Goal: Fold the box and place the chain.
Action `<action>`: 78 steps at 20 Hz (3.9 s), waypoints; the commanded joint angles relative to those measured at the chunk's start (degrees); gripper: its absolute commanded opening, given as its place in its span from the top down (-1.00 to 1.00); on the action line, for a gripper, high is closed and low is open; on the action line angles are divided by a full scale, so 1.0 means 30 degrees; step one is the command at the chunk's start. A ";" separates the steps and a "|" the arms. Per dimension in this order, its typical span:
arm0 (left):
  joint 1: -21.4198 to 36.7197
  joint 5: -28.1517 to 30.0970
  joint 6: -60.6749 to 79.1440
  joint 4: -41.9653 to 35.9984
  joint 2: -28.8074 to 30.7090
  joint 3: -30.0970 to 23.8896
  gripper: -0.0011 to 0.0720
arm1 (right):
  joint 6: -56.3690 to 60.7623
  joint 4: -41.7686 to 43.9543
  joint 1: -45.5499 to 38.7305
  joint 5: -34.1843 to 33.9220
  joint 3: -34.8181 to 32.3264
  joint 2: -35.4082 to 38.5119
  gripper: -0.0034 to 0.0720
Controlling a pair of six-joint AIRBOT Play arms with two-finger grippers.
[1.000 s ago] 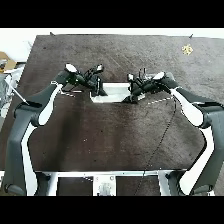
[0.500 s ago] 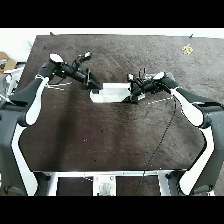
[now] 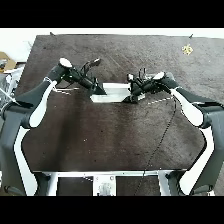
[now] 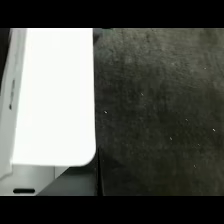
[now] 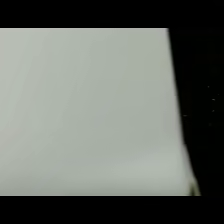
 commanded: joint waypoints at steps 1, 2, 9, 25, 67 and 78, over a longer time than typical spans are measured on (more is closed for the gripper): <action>-0.0554 0.1377 -0.0124 -0.0692 0.0015 -0.0175 0.94 | 0.0007 0.0007 -0.0007 0.0015 -0.0007 -0.0015 -0.25; -0.0554 0.1552 -0.0124 -0.0707 0.0022 -0.0168 0.94 | 0.0007 0.0007 -0.0007 0.0007 -0.0007 -0.0015 -0.25; -0.0554 0.2871 -0.0138 -0.0714 0.0022 -0.0168 0.94 | 0.0000 0.0007 -0.0007 0.0007 -0.0007 -0.0015 -0.25; -0.0554 0.8320 -0.2368 -0.0743 0.0022 -0.0175 0.94 | 0.0007 0.0007 -0.0007 0.0007 -0.0007 -0.0015 -0.25; -0.1311 0.9384 -0.8240 0.5799 0.1639 -0.0087 0.94 | 0.0007 0.0007 -0.0007 0.0015 -0.0007 -0.0015 -0.25; -0.0758 0.3286 0.0066 0.7723 0.4517 -0.1348 -0.90 | 0.0000 0.0007 -0.0007 0.0007 -0.0007 -0.0015 -0.25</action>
